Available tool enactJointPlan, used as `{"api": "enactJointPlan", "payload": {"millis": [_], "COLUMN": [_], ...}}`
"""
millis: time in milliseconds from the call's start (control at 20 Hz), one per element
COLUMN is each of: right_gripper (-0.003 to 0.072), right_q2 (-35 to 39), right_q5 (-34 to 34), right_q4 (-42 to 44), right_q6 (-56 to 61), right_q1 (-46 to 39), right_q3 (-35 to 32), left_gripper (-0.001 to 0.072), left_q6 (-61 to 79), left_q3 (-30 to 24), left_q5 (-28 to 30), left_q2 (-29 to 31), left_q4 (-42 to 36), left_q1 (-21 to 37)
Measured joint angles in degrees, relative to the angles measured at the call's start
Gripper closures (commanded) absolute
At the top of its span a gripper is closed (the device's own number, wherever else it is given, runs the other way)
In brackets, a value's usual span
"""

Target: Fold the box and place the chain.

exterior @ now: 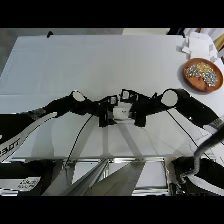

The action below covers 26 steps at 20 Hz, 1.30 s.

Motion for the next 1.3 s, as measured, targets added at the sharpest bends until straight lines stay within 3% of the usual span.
{"api": "enactJointPlan", "payload": {"millis": [200,350,700,750,850,900,1300], "right_gripper": [0.0456,0.035,0.0349,0.0398,0.0649,0.068,0.0681], "right_q2": [0.0,0.13,2.99,3.48,4.09,4.28,4.68], "right_q5": [0.15,0.44,-2.36,-2.78,-2.91,-2.95,-5.62], "right_q4": [-0.04,0.04,6.23,8.09,11.96,14.05,35.26], "right_q6": [-0.02,-0.04,-0.55,-1.03,-1.55,-1.77,-11.5], "right_q1": [0.0,0.02,-0.42,-0.83,-2.05,-2.86,-8.13], "right_q3": [-0.81,-1.05,-1.14,-1.16,-1.2,-1.46,-12.41], "left_gripper": [0.0457,0.0457,0.0457,0.0457,0.0457,0.0457,0.0457], "left_q6": [0.0,-0.04,-0.17,-0.17,-0.13,-0.13,-0.04], "left_q3": [0.0,0.0,0.0,0.0,0.0,0.0,0.0], "left_q5": [-0.04,-0.07,-0.07,-0.07,-0.07,-0.07,-0.07], "left_q2": [0.0,0.0,0.0,0.0,0.0,0.0,0.0], "left_q4": [-0.04,-0.07,-0.26,-0.24,-0.22,-0.2,-0.11], "left_q1": [-0.02,-0.04,-0.02,-0.02,-0.02,-0.02,-0.02]}}
